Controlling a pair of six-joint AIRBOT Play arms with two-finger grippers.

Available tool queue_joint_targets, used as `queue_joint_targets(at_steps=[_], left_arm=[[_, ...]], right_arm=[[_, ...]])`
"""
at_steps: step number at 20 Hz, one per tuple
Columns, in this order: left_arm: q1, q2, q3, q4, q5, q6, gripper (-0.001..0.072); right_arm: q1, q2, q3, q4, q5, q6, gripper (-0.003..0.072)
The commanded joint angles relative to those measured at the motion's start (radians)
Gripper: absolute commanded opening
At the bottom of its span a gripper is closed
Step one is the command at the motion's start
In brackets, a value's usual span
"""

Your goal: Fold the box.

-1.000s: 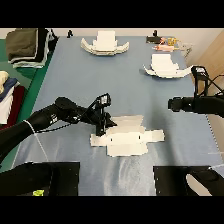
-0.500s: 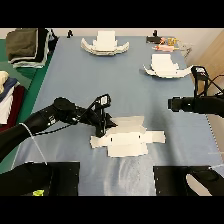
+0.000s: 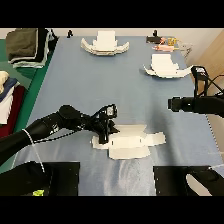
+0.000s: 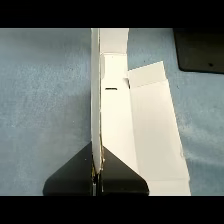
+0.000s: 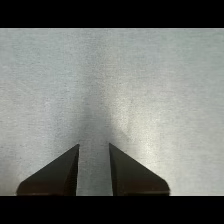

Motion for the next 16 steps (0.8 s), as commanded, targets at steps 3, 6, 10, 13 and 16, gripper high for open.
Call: queue_joint_targets(at_steps=[3,6,10,13,16], left_arm=[[-0.008,0.001,-0.033,0.003,-0.008,-0.001,0.0012],[-0.008,0.001,-0.033,0.003,-0.029,-0.023,0.0013],[-0.008,0.001,-0.033,0.003,-0.022,-0.026,0.0013],[-0.008,0.001,-0.033,0.003,-0.022,-0.026,0.0013],[-0.008,0.001,-0.033,0.003,-0.023,-0.026,0.0014]], right_arm=[[0.0,0.0,0.001,0.0,0.0,-0.001,0.0302],[0.0,0.0,0.001,0.014,-0.017,-0.011,0.0298],[0.0,0.002,0.001,0.166,-0.134,-0.148,0.0002],[0.033,0.005,0.001,0.23,-0.304,-0.217,0.0001],[0.17,0.051,-0.028,0.237,-0.398,-0.278,0.0]])
